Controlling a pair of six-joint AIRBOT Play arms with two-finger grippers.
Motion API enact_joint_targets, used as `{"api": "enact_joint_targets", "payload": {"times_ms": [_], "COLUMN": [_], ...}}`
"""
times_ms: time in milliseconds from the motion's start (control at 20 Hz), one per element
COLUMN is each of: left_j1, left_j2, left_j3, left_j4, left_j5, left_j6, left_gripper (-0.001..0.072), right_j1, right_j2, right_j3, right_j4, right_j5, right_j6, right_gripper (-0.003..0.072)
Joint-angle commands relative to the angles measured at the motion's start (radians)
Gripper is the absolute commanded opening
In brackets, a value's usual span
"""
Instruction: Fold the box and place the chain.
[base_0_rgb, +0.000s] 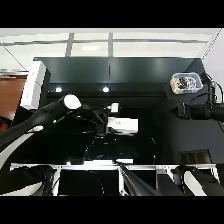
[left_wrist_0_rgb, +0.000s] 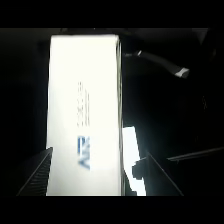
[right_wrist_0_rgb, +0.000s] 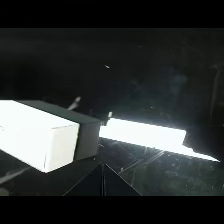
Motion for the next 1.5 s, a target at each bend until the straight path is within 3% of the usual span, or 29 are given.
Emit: {"api": "enact_joint_targets", "payload": {"times_ms": [0,200,1100,1400,1450], "left_j1": [-0.071,-0.072,-0.106,-0.190,-0.198], "left_j2": [-0.082,-0.142,-0.166,-0.214,-0.212], "left_j3": [0.097,0.149,0.149,0.148,0.150], "left_j4": [0.002,0.012,0.124,0.291,0.314], "left_j5": [0.021,0.030,0.003,0.084,0.098], "left_j6": [-0.076,-0.159,-0.224,-0.257,-0.279], "left_gripper": [0.0716,0.0717,0.0717,0.0717,0.0690], "right_j1": [-0.005,-0.005,-0.005,-0.005,-0.005], "right_j2": [0.001,0.001,0.001,0.001,0.001], "right_j3": [-0.013,-0.013,-0.013,-0.013,-0.013], "right_j4": [-0.002,-0.002,-0.003,-0.002,-0.002], "right_j5": [-0.009,-0.011,-0.026,-0.025,-0.024], "right_j6": [-0.001,-0.006,-0.013,-0.012,-0.011], "right_gripper": [0.0013,0.0013,0.0013,0.0013,0.0013]}}
